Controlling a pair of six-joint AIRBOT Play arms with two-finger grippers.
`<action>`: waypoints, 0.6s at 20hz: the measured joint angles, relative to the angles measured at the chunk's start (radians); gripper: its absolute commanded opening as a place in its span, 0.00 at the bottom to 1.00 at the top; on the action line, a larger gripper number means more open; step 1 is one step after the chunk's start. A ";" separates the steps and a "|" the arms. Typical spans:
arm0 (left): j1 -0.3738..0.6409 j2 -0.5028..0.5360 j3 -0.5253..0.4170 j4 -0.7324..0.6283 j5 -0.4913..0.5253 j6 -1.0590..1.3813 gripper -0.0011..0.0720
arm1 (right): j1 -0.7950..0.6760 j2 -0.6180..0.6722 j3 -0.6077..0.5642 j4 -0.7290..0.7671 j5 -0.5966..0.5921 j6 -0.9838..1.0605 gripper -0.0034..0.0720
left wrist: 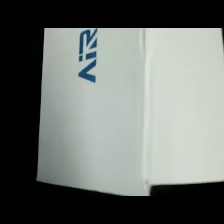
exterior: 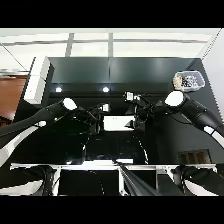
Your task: Fold the box and place the chain.
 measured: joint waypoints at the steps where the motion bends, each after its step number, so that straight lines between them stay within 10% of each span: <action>1: 0.000 0.000 0.000 0.000 0.000 0.000 0.50 | 0.001 0.004 0.000 -0.002 0.001 -0.002 0.88; 12: 0.000 0.000 0.000 0.000 0.000 -0.001 0.50 | 0.020 0.017 -0.029 -0.050 -0.134 0.002 0.77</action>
